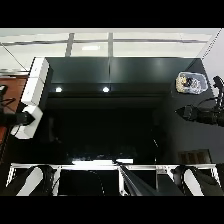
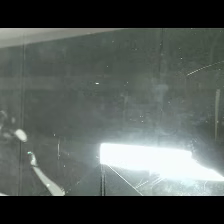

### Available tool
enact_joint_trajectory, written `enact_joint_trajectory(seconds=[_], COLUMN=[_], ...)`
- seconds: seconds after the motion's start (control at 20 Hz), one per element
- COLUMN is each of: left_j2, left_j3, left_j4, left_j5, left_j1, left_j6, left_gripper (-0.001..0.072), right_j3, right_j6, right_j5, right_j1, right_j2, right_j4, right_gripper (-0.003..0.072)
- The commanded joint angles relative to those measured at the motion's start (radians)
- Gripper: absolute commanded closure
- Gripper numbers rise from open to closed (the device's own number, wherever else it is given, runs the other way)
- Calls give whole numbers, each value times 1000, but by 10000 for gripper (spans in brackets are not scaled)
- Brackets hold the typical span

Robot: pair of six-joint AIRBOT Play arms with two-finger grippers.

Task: Fold the box and place the chain.

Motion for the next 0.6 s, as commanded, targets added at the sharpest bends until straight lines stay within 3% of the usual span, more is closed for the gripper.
enact_joint_trajectory(seconds=[0.0,0.35,0.55], left_j2=[-8,-143,-188], left_j3=[-8,-4,-1], left_j4=[25,-149,-148], left_j5=[56,208,339], left_j1=[139,91,40], left_j6=[-2,157,163], left_gripper=[422,422,411], right_j3=[0,0,0], right_j6=[0,0,9], right_j5=[-13,-83,-90], right_j1=[0,83,107], right_j2=[1,1,0], right_j4=[1,-2,-6], right_gripper=[667,667,667])
